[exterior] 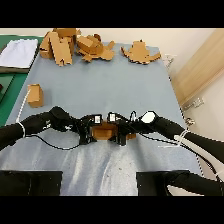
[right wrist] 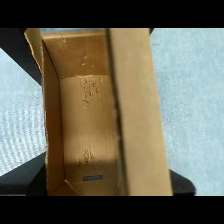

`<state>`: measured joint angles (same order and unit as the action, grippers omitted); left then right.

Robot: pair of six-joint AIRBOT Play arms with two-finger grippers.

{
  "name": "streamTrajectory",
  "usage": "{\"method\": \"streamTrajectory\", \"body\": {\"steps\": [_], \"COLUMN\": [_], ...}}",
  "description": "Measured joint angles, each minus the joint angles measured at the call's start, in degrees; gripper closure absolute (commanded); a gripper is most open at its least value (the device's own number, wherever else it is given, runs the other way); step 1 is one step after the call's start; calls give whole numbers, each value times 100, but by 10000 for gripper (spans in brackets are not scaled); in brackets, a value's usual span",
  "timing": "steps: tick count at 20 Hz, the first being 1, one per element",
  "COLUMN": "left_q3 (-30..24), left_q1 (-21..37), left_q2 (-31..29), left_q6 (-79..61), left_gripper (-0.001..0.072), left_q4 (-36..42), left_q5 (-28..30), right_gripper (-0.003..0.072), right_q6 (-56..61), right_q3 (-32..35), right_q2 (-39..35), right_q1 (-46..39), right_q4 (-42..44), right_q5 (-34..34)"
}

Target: Fold the box.

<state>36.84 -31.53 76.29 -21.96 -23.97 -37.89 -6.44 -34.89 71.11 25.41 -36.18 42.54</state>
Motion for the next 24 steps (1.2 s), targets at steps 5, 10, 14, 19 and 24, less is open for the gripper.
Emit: {"method": "streamTrajectory", "body": {"steps": [5,10,14,19,24], "left_q3": [0,2,2,4,2], "left_q1": [-22,-22,-22,-22,-22], "left_q2": [0,0,0,0,0], "left_q6": [-33,411,573,774,824], "left_gripper": [22,22,23,221,253], "left_q4": [-48,-236,-326,-562,-664], "left_q5": [2,212,319,295,254], "right_gripper": [86,85,85,85,85], "right_q6": [0,0,0,0,0], "right_q3": [0,0,0,0,0], "right_q2": [0,0,0,0,0], "right_q1": [0,0,0,0,0], "right_q4": [0,0,0,0,2], "right_q5": [2,0,0,0,-7]}}
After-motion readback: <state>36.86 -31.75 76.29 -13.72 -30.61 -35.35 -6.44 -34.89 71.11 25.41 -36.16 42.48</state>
